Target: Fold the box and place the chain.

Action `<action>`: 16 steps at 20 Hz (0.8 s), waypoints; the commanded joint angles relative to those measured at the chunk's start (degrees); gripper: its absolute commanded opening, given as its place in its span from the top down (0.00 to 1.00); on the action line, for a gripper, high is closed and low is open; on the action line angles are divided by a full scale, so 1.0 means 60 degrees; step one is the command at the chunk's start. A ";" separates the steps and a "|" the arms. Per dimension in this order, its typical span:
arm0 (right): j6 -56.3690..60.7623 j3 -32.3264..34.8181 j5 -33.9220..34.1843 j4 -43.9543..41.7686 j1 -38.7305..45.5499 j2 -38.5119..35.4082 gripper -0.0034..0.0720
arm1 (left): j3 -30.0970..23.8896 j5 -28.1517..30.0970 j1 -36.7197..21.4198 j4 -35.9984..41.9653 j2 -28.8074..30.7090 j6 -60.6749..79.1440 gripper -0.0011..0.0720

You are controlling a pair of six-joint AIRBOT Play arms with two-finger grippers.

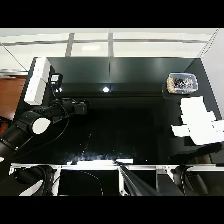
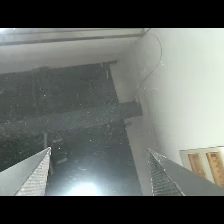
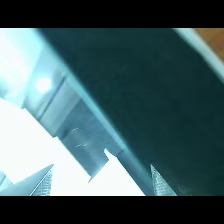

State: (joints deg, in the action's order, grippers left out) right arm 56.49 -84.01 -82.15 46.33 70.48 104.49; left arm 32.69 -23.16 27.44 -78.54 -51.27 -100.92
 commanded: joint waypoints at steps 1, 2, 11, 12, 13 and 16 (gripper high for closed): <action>-0.0568 -0.0106 -0.1049 -0.0382 -0.0244 0.0404 0.00 | 0.0000 -0.0004 0.0000 0.0058 -0.0007 -0.0007 0.02; -0.0561 -0.0106 -0.1195 -0.0175 -0.0353 0.0408 0.02 | 0.0000 -0.0004 -0.0004 0.0186 -0.0007 -0.0007 0.02; -0.0364 0.0095 -0.1530 0.0918 -0.1311 0.0120 0.30 | 0.0000 -0.0011 -0.0004 0.0200 -0.0007 -0.0007 0.02; -0.0251 0.0157 -0.1523 0.1147 -0.1337 0.0026 0.30 | 0.0000 -0.0011 -0.0004 0.0200 -0.0007 -0.0004 0.02; -0.0193 0.0229 -0.1486 0.1333 -0.1351 -0.0095 0.30 | 0.0000 -0.0011 -0.0004 0.0200 -0.0007 -0.0004 0.02; -0.0168 0.0459 -0.1457 0.1453 -0.1300 -0.0459 0.30 | 0.0000 -0.0011 -0.0004 0.0193 -0.0007 -0.0004 0.02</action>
State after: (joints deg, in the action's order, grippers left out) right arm 54.89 -82.32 -90.91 53.28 62.89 103.35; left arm 32.69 -23.24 27.44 -77.34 -51.27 -100.97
